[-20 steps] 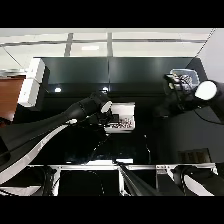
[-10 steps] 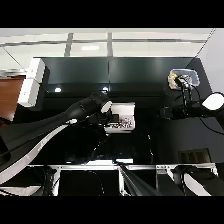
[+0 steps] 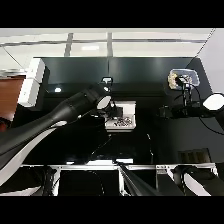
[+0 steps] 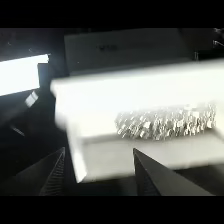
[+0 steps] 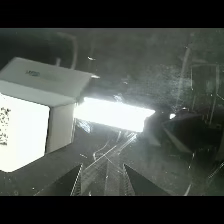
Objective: Fold the box and place the chain.
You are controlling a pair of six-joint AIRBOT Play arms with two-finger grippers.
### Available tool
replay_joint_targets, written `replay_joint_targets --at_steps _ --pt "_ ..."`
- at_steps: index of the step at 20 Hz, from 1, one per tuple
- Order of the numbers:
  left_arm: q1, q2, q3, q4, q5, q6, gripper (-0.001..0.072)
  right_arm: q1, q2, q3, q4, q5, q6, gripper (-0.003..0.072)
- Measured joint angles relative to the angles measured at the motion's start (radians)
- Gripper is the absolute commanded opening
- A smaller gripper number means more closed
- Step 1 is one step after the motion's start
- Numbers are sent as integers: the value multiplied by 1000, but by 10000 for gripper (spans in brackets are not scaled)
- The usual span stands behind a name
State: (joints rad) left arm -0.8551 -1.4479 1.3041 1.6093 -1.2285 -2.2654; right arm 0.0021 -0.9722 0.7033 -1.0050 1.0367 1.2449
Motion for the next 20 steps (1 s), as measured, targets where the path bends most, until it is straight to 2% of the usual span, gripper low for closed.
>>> replay_joint_targets --at_steps 3,5,6,7,9,12,16,20 --pt "21 132 -93 87 -92 40 497 0 0 0 0 -12 0 317" --pt "74 225 -207 94 -112 76 499 0 0 0 0 -29 0 317" --pt "114 266 -269 79 -79 105 575 0 0 0 0 -37 0 317" --pt "166 304 -339 20 -30 166 706 0 0 0 0 -45 0 317" --pt "270 349 -463 -186 79 388 707 0 0 0 0 -51 0 317" --pt "377 354 -590 -484 153 896 706 0 0 0 -1 -41 -1 317" --pt "418 333 -651 -617 233 1508 707 0 0 0 -1 -13 0 317" --pt "458 275 -627 -705 280 1956 708 5 0 0 -1 13 0 317"
